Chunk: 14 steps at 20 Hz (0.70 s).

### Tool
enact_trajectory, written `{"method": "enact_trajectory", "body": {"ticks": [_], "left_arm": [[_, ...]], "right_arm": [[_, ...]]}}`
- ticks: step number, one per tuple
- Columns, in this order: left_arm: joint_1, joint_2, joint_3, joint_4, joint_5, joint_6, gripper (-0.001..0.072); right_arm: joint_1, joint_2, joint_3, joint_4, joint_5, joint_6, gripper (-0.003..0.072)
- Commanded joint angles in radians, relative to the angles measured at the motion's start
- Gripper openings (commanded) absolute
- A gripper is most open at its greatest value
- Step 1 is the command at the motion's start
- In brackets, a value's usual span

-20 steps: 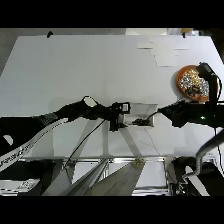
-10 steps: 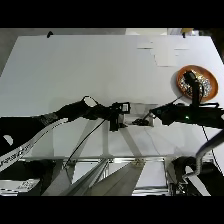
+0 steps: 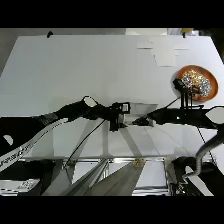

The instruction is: Fold the box and place the chain.

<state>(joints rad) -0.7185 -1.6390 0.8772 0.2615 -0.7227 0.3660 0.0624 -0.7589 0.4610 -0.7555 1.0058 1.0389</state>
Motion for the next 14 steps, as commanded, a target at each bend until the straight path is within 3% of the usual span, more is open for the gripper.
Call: {"method": "enact_trajectory", "body": {"ticks": [1,3,6,11,14], "left_arm": [[0.0,0.0,0.0,0.0,0.0,0.0,0.0333],[0.0,0.0,0.0,0.0,0.0,0.0,0.0333],[0.0,0.0,0.0,0.0,0.0,0.0,0.0333],[0.0,0.0,0.0,0.0,0.0,0.0,0.0333],[0.0,0.0,0.0,0.0,0.0,0.0,0.0333]], "right_arm": [[0.001,-0.053,-0.003,0.0,0.005,-0.001,0.0017],[0.001,-0.058,-0.003,0.003,0.02,0.012,0.002],[0.001,-0.058,0.006,0.008,0.055,0.06,0.0176],[0.0,-0.058,0.183,-0.019,0.164,0.093,0.018],[0.0,-0.065,0.352,-0.199,0.128,0.196,0.0141]]}}
